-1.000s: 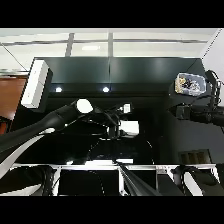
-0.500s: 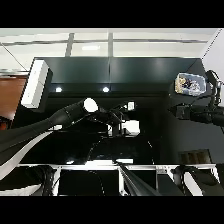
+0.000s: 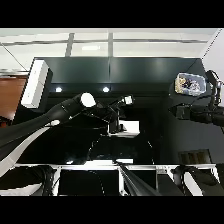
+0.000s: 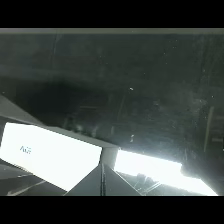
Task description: Fold the box and place the chain.
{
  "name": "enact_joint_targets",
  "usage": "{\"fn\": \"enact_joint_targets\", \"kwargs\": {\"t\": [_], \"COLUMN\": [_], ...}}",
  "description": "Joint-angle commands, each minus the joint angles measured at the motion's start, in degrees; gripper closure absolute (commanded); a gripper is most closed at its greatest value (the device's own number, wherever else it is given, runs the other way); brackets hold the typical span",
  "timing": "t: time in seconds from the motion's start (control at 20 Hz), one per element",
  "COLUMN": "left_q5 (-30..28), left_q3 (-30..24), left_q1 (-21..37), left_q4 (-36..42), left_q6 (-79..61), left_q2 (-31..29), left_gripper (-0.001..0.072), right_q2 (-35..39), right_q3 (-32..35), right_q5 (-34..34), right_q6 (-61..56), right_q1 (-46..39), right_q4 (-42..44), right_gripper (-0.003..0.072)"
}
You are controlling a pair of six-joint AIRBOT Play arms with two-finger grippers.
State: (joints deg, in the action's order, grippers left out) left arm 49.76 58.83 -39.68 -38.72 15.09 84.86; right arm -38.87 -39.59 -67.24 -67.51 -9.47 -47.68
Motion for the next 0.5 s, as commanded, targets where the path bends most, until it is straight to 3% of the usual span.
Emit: {"fn": "enact_joint_targets", "kwargs": {"t": [0.0,0.3,0.45], "left_q5": [4.13,4.96,3.02], "left_q3": [0.17,0.2,0.2], "left_q1": [0.5,-0.7,-3.5], "left_q4": [-2.73,-3.1,-8.35], "left_q6": [1.88,1.88,1.86], "left_q2": [0.11,0.44,0.46], "left_gripper": [-0.0001,-0.0001,-0.0002], "right_q2": [0.02,0.02,0.02], "right_q3": [0.0,0.0,0.0], "right_q5": [-0.02,0.0,0.09], "right_q6": [0.0,0.0,0.0], "right_q1": [-0.04,-0.04,-0.04], "right_q4": [0.02,0.02,-0.2], "right_gripper": [0.0673,0.0673,0.0673]}}
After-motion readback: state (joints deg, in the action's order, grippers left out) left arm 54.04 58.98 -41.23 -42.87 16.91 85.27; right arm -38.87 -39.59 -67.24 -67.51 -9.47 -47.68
